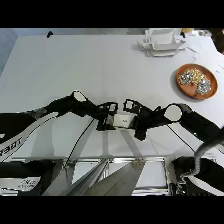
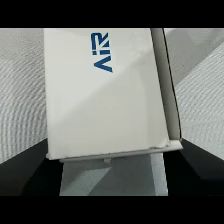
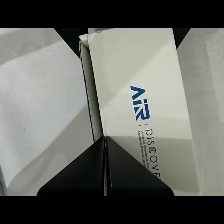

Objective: Fold the box and place the chain.

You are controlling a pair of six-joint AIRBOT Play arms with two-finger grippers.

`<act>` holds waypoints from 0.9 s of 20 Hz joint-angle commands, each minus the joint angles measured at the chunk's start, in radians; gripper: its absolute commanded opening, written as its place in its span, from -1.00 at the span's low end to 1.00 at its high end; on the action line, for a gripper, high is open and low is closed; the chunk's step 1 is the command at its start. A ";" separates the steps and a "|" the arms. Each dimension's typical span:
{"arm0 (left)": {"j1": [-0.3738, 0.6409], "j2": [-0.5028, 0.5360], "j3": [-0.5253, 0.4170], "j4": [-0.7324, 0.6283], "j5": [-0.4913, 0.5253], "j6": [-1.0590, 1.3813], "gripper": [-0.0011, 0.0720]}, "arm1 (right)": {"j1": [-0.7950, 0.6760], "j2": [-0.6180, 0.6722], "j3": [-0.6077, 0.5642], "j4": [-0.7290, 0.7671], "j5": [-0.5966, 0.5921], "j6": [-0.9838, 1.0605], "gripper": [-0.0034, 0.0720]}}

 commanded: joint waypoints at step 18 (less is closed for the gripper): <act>0.001 0.000 0.001 -0.002 0.000 -0.003 -0.74 | -0.485 0.352 -0.048 -0.523 0.273 0.890 -0.87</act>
